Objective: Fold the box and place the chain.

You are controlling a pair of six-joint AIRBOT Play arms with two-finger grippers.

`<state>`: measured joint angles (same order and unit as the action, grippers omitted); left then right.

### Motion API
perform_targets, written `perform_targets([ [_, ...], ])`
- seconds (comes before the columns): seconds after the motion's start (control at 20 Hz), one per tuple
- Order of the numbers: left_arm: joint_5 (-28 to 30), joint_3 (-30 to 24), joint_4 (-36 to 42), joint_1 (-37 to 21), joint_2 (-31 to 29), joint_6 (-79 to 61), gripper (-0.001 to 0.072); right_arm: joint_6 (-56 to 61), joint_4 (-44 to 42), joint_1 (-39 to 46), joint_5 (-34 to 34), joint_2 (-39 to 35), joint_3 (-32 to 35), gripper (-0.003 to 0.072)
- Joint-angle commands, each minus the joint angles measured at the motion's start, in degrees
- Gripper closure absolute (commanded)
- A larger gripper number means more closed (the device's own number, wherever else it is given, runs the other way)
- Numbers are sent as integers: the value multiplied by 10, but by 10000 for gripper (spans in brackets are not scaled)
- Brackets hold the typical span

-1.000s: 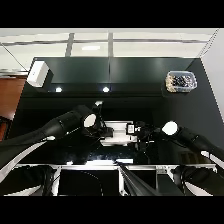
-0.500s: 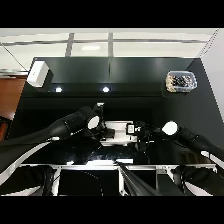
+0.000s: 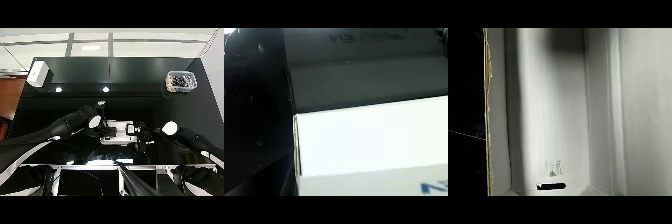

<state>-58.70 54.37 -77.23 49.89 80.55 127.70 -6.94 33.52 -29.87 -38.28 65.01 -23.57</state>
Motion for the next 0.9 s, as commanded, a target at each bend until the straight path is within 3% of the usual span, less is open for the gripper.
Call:
perform_targets([
  [0.0, -3, 9, -6, 0, 0, 2, 332, 1, -1, 0, 0, 0, 0, 204],
  [0.2, -23, 9, -10, 0, 9, 2, 351, 1, -1, 0, 0, 0, 0, 203],
  [0.35, -24, 9, -7, 0, 10, 2, 521, 1, -1, 0, 0, 0, 0, 204],
  [0.4, -24, 9, -7, 0, 10, 2, 647, 1, -1, 0, 0, 0, 0, 203],
  [0.45, -24, 9, -6, 0, 10, 0, 682, 1, -1, 0, 0, 0, 0, 203],
  [0.55, -22, 9, -7, 0, 10, -1, 682, 1, -1, 0, 0, 0, 0, 202],
  [0.6, -20, 10, -7, 0, 10, -3, 682, 1, 0, 0, 0, 0, 0, 168],
  [0.65, -20, 10, -11, 0, 9, -4, 682, 8, 7, 0, -1, 0, -1, 73],
  [0.85, -25, 10, -54, 0, -3, 0, 682, 85, 91, 0, -73, -15, -35, 74],
])
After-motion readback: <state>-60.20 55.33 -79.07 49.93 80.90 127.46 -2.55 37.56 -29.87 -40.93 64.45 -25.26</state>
